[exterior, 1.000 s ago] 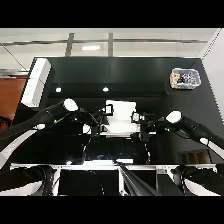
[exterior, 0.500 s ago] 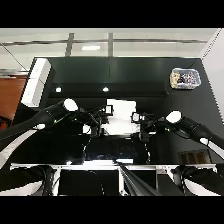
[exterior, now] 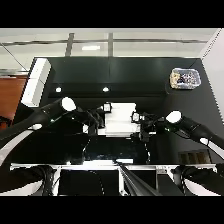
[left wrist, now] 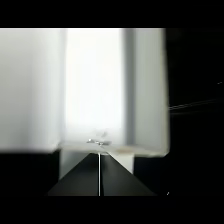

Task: Fold the box and place the chain.

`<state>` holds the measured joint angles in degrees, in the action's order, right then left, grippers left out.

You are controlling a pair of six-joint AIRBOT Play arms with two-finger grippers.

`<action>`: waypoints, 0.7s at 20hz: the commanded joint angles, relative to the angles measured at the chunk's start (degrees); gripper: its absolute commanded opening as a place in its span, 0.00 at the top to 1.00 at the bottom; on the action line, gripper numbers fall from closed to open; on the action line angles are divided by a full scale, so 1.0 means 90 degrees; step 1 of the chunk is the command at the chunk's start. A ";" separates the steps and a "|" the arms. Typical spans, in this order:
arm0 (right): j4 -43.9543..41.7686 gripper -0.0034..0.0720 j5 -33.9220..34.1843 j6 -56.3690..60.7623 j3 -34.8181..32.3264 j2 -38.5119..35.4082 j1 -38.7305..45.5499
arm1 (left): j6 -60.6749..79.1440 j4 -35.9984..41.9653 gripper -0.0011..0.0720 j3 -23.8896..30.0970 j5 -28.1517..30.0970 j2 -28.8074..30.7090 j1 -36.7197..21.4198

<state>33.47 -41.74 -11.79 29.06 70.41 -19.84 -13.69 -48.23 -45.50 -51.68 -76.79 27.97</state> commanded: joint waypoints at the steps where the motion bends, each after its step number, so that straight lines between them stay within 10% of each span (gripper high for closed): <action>1: 0.0000 0.93 0.0000 -0.0002 -0.0002 0.0000 -0.0005 | -0.2560 -0.1651 0.95 -0.0070 -0.0287 0.0644 -0.0539; 7: 0.0000 0.93 0.0000 -0.0002 -0.0002 0.0000 -0.0005 | -0.6513 -0.1851 0.95 0.0323 -0.1056 0.1107 -0.2773; 14: 0.0000 0.93 0.0000 -0.0002 -0.0002 0.0000 -0.0005 | -0.6506 0.0933 0.95 0.1836 -0.1132 0.1032 -0.4167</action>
<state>33.47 -41.71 -11.81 29.06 70.41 -19.81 -72.12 -49.12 -33.30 -61.04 -67.20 -6.11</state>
